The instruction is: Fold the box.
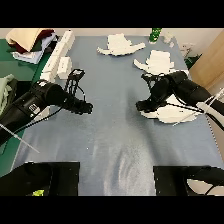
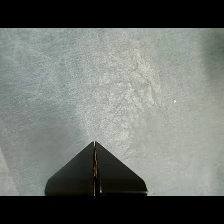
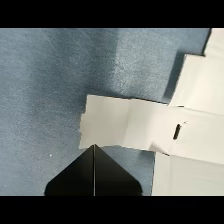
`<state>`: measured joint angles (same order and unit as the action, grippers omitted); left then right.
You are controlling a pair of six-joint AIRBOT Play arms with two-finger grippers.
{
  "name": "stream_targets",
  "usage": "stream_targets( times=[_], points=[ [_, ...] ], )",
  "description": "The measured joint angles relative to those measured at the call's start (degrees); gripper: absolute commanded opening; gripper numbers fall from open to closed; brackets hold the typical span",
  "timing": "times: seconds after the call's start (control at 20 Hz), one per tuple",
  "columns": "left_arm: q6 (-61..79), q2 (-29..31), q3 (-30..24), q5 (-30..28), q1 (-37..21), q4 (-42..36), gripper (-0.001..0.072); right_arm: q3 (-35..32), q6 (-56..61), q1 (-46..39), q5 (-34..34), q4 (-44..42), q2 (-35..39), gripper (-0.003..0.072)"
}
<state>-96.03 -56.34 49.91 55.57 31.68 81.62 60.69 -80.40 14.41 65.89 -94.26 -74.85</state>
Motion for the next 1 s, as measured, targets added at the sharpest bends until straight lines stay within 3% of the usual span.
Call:
stream_targets(
  times=[0.75,1.0],
  points=[
    [0.0,0.0,0.0,-0.04,0.0,0.0,0.0013,0.0,0.0,0.0,-0.37,-0.24,-0.02,0.0003],
    [0.02,0.0,0.0,-3.15,0.0,-0.2,0.0013,0.02,0.31,0.0,-2.29,-4.39,-0.09,0.0003]
  ],
)
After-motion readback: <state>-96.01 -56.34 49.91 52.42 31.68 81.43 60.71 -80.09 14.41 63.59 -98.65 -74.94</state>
